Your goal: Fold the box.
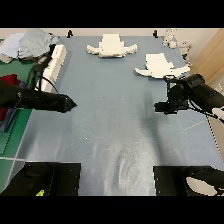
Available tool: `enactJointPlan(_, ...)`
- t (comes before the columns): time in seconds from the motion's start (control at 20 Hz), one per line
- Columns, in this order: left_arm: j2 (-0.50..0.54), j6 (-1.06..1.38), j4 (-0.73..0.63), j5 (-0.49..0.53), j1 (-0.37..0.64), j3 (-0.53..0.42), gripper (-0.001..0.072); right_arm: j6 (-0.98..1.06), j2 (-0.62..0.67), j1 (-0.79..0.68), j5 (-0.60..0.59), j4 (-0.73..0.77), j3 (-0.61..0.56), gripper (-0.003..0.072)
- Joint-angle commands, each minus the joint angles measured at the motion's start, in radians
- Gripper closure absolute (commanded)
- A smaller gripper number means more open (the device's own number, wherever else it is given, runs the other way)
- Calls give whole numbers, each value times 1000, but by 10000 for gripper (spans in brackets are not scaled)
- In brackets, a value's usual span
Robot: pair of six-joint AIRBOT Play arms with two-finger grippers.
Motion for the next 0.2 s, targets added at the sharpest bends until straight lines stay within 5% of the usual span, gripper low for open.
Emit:
enactJointPlan(0.0,5,-105,11,157,-218,-138,699,0,-1,0,0,0,1,681)
enactJointPlan(0.15,-19,-105,10,223,-305,-211,697,0,-1,0,0,0,1,681)
